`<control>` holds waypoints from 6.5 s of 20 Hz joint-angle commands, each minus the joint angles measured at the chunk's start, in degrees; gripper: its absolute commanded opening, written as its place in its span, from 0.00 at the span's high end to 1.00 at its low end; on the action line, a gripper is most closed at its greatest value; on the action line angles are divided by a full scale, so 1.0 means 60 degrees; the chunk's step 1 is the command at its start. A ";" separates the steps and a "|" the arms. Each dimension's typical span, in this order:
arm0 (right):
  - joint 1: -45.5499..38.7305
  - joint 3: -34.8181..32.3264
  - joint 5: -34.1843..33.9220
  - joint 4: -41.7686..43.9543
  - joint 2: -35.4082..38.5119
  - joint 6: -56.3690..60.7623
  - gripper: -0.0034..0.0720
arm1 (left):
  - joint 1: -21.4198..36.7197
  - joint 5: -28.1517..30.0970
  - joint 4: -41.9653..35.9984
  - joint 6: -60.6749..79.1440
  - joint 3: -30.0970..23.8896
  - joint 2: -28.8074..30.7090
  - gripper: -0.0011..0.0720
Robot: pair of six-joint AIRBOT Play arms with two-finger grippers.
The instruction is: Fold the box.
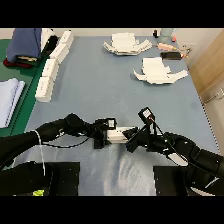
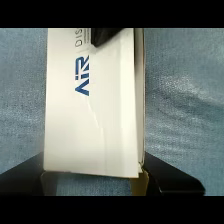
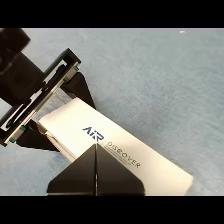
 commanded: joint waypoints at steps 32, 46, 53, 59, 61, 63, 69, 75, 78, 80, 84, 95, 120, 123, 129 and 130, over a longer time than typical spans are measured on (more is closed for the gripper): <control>-0.2069 0.2670 0.5224 -0.4554 0.0255 0.0040 0.95 | -0.0004 0.0004 0.0000 0.0004 -0.0004 -0.0004 0.31; -0.4102 0.4838 0.8827 -0.4419 -0.2656 0.3136 0.95 | 0.0189 -0.0004 0.0051 -0.1366 0.0000 0.0827 0.31; -0.4102 0.4838 0.8433 -0.4422 -0.2663 0.3136 0.95 | 0.1843 -0.0940 0.3279 -0.6189 0.0000 0.2943 0.31; -0.4102 0.4838 0.8215 -0.4430 -0.2667 0.3129 0.95 | 0.5169 -0.3901 0.7810 -1.1632 -0.0007 0.5661 0.31; -0.4102 0.4834 0.8116 -0.4430 -0.2677 0.3126 0.95 | 0.6255 -0.4492 0.7861 -1.1639 -0.0066 0.6597 0.31; -0.4102 0.4834 0.8011 -0.4422 -0.2718 0.3053 0.95 | 0.7369 -0.4834 0.8204 -1.1653 -0.0317 0.7373 0.31; -0.4102 0.4816 0.7978 -0.4426 -0.2783 0.2962 0.95 | 1.0153 -0.4572 0.8499 -1.1056 -0.1322 0.8131 0.31; -0.4102 0.4816 0.7941 -0.4415 -0.2787 0.2965 0.95 | 1.0877 -0.2827 0.8462 -1.1001 -0.1537 0.7413 0.31; -0.4102 0.4816 0.7774 -0.4401 -0.2790 0.2973 0.95 | 1.0969 -0.2295 0.8368 -1.1001 -0.1537 0.6521 0.31; -0.4102 0.4816 0.7675 -0.4309 -0.2790 0.2973 0.95 | 1.0969 -0.1738 0.8083 -1.0998 -0.1526 0.5861 0.31; -0.4102 0.4816 0.7668 -0.4306 -0.2790 0.2973 0.95 | 1.0969 -0.0539 0.7493 -1.0867 -0.1526 0.5027 0.31; -0.4102 0.4816 0.7406 -0.4309 -0.2790 0.2969 0.95 | 1.0965 0.0918 0.7486 -1.0852 -0.1523 0.3854 0.31; -0.4102 0.4816 0.7344 -0.4229 -0.2790 0.2965 0.95 | 1.0950 0.0667 0.7457 -1.0655 -0.1519 0.3727 0.31; -0.4102 0.4816 0.7340 -0.4229 -0.2790 0.2969 0.95 | 1.0950 0.0605 0.7453 -1.0655 -0.1519 0.3727 0.31; -0.4102 0.4816 0.7340 -0.4226 -0.2790 0.2969 0.95 | 1.0950 0.0488 0.7457 -1.0673 -0.1519 0.3723 0.03; -0.4102 0.4816 0.7344 -0.4207 -0.2790 0.2965 0.95 | 1.0950 0.0488 0.7461 -1.0673 -0.1519 0.3727 0.03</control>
